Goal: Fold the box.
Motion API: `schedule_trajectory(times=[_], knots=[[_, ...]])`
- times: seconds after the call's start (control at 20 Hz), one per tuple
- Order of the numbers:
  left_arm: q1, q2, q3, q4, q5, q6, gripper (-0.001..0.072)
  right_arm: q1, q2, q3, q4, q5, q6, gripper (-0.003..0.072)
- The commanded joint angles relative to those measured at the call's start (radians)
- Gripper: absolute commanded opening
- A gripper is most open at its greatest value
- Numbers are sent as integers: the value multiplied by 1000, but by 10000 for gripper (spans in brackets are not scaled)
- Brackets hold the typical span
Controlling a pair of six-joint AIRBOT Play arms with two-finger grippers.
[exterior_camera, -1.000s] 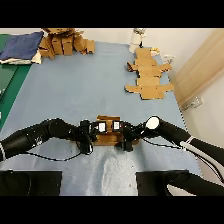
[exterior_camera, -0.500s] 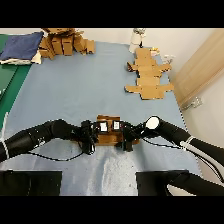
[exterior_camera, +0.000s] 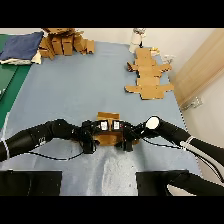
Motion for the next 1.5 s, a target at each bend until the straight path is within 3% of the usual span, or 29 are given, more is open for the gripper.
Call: schedule_trajectory(times=[0.0, 0.25, 0.45, 0.65, 0.7, 0.75, 0.85, 0.9, 1.15, 1.25, 1.45], knots=[[1, 38, 14, -4, -31, 0, 384, 1, -1, 0, 0, 0, 0, 490], [3, 150, 15, 52, -110, -61, 383, 1, -1, 0, 0, 0, 0, 489], [17, 275, 15, 385, -135, -443, 354, 1, -1, 0, 0, 0, 0, 489], [95, 340, 14, 650, -262, -1027, 351, 1, -1, 0, 0, 0, 0, 490], [120, 337, 14, 689, -306, -1197, 256, 1, -1, 0, 0, 0, 1, 490], [145, 333, 13, 712, -358, -1342, 104, 1, -1, 0, 0, 0, 0, 490], [183, 330, 10, 734, -419, -1525, 91, 1, -1, 0, 0, 0, 0, 489], [202, 330, 8, 740, -433, -1588, 12, 1, -1, 0, 0, 1, 0, 490], [311, 292, -17, 740, -511, -1736, 12, 1, -1, 0, 0, 0, 0, 489], [343, 256, -55, 653, -495, -1712, 12, 1, -1, 0, 0, 0, 0, 490], [343, 182, -113, 357, -352, -1542, 12, 1, -1, 0, 0, 1, 0, 489]])
